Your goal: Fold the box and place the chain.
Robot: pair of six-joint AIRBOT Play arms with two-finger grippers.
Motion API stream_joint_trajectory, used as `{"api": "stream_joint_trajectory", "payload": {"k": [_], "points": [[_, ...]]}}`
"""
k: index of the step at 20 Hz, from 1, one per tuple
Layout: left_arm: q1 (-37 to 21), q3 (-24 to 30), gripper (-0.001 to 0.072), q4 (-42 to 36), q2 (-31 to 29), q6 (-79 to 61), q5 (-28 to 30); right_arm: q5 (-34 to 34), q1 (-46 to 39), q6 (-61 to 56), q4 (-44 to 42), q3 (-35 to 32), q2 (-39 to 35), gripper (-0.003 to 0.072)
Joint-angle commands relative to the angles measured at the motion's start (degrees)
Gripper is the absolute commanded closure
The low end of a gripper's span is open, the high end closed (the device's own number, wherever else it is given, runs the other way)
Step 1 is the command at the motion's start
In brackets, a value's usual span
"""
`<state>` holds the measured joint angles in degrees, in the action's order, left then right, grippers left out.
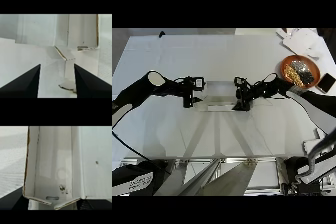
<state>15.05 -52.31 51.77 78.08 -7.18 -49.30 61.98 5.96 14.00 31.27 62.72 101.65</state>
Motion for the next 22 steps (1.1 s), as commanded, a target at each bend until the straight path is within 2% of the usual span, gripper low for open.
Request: {"api": "stream_joint_trajectory", "payload": {"k": [1,8,11,13,16,22], "points": [[1.2,0.0,0.0244,3.1,0.8,1.1,0.5,0.0,0.0,0.0,0.0,0.0,0.0,0.0158],[4.7,0.0,0.0249,3.6,3.2,-0.5,1.4,0.0,0.0,0.0,0.0,0.0,0.0,0.0158],[4.7,0.0,0.0252,4.0,3.2,-0.5,1.3,0.0,0.0,0.0,0.0,0.0,0.0,0.0158],[4.7,0.0,0.0297,5.1,3.2,-1.4,1.3,0.0,0.0,0.0,0.0,0.0,0.0,0.0158],[4.7,0.0,0.0313,5.6,3.6,-1.9,1.5,0.0,0.0,0.0,0.0,0.0,0.0,0.0158],[4.7,0.0,0.0314,5.5,4.4,-5.2,1.3,0.0,0.0,0.0,0.0,0.0,0.0,0.0158]]}}
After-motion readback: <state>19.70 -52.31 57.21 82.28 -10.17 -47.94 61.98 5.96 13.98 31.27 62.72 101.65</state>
